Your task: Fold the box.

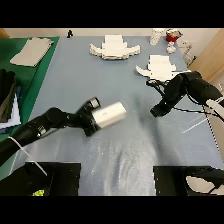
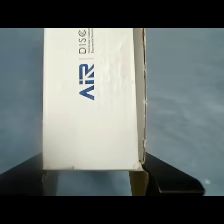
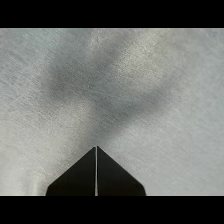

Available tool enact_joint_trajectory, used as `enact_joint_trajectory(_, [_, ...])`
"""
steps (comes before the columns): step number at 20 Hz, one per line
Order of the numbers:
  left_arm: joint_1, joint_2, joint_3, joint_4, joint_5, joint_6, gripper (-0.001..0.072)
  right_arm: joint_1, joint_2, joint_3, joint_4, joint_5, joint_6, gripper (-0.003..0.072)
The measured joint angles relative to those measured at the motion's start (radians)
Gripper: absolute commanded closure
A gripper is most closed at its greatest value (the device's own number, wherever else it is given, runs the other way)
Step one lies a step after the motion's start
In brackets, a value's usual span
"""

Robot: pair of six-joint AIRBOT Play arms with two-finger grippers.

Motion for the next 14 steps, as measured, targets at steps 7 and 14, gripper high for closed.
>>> enact_joint_trajectory(7, [0.521, -0.312, 0.434, 0.132, 0.071, -0.223, 0.0344, 0.0, 0.0, 0.0, 0.0, -0.001, 0.0, 0.068])
enact_joint_trajectory(14, [0.665, -0.782, 0.948, 0.247, 0.047, -0.381, 0.0344, 0.0, 0.0, 0.0, 0.0, -0.001, 0.0, 0.068])
